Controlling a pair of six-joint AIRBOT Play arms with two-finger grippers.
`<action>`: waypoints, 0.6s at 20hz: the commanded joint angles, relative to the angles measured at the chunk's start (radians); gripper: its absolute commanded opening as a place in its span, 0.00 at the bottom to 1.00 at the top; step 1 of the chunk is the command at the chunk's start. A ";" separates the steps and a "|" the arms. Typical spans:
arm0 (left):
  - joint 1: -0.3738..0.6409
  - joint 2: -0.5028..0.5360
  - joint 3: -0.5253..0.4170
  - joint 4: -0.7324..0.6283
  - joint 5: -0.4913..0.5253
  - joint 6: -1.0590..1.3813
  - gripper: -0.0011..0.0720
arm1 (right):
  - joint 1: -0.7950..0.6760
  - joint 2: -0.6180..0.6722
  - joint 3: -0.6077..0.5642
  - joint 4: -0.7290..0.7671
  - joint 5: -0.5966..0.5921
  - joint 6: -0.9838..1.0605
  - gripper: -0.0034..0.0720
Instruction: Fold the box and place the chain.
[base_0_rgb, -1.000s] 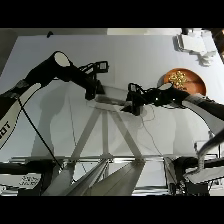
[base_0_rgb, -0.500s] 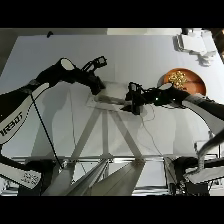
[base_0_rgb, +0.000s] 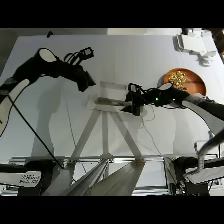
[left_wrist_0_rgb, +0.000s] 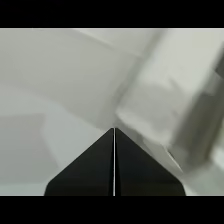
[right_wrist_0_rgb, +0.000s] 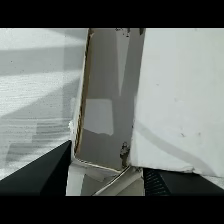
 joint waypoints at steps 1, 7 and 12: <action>0.023 0.041 0.000 0.127 -0.154 0.004 0.03 | 0.000 0.000 0.000 0.004 -0.003 0.002 0.53; -0.042 0.026 -0.089 0.186 -0.074 0.073 0.02 | 0.000 0.000 0.000 0.004 -0.003 0.002 0.53; -0.066 -0.009 -0.100 0.412 0.037 -0.067 0.02 | 0.000 0.000 0.000 0.004 -0.003 0.002 0.53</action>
